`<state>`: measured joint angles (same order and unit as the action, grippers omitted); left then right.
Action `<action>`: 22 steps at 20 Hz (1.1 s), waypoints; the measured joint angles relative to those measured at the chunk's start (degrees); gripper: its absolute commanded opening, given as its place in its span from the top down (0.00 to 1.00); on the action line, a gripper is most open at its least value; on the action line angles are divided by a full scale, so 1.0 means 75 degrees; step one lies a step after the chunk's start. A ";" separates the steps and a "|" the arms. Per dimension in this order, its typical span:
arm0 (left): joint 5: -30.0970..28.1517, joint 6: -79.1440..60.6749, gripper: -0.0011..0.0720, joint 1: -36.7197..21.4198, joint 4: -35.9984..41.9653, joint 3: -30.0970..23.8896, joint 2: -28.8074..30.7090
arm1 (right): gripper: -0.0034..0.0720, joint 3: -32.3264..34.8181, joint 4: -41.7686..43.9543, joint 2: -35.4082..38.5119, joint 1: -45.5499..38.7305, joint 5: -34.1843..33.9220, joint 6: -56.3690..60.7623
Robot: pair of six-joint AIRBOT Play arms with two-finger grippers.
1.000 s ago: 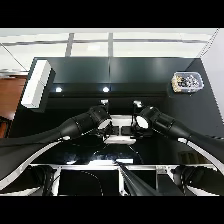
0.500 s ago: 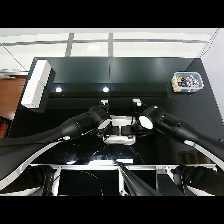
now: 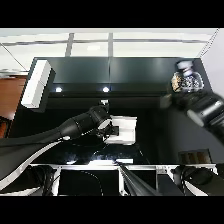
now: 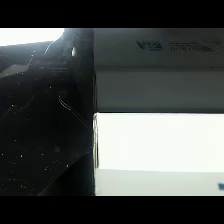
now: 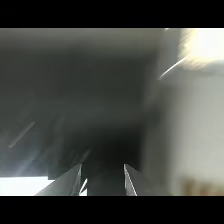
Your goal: Fold the box and place the chain.
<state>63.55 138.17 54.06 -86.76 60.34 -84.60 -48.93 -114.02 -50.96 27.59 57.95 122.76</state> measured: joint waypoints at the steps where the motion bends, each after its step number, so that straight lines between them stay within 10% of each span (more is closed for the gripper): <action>1: 0.0000 0.0000 0.94 0.0000 0.0000 0.0000 0.0000 | 0.52 0.0003 -0.0391 -0.0090 -0.0638 -0.0568 -0.0003; 3: 0.0003 0.0000 0.94 0.0000 0.0000 0.0000 0.0000 | 0.50 -0.0085 -0.0749 -0.0507 -0.1950 -0.1638 0.0070; 4: 0.0003 0.0000 0.94 0.0000 0.0003 0.0000 0.0000 | 0.15 -0.0230 -0.0737 -0.0848 -0.2602 -0.2014 0.0157; 5: 0.0003 0.0000 0.94 0.0000 0.0003 0.0000 0.0000 | 0.03 -0.0431 -0.0562 -0.1227 -0.3162 -0.2192 0.0187; 12: 0.0006 0.0000 0.94 0.0000 0.0003 0.0000 0.0000 | 0.03 -0.3506 0.2570 -0.4459 -0.5330 -0.1166 -0.1314; 22: 0.0006 -0.0003 0.94 0.0000 0.0003 0.0000 0.0000 | 0.03 -0.7417 0.3045 -0.7609 -0.5689 0.1577 -0.0143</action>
<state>63.59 138.15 54.06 -86.74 60.34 -84.60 -104.55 -91.18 -108.03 -15.07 69.78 121.69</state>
